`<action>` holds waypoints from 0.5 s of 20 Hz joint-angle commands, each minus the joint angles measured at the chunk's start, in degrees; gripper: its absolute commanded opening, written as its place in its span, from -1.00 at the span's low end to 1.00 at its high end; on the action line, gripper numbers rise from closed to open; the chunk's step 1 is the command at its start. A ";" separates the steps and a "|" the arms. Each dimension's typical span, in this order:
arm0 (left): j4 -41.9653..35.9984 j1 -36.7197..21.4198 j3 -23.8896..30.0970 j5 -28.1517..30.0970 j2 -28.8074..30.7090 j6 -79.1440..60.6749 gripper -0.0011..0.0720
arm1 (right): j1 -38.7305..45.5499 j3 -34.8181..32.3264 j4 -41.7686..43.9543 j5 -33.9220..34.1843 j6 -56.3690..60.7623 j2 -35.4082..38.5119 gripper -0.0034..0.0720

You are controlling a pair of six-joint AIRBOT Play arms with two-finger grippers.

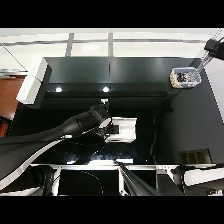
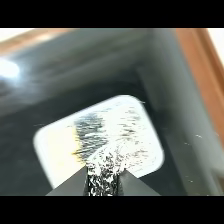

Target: Fold the box and place the chain.

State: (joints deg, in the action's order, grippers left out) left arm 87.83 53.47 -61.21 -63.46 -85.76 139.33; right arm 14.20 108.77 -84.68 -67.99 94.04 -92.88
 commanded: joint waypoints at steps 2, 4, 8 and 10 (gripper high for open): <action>0.00 -0.02 0.02 -0.07 -0.02 -0.02 -0.89 | -0.15 -2.43 13.11 -3.91 -9.97 11.43 -0.79; -0.02 -0.02 0.02 -0.07 -0.02 -0.02 -0.89 | -0.15 -7.61 15.30 -5.35 -12.31 18.45 -0.79; 0.00 -0.02 0.02 -0.09 -0.02 -0.02 -0.89 | -0.15 -18.16 19.12 -5.84 -15.06 32.00 -0.80; 0.00 -0.02 0.02 -0.07 -0.02 -0.02 -0.89 | -0.17 -23.12 21.97 -7.15 -15.74 37.53 -0.80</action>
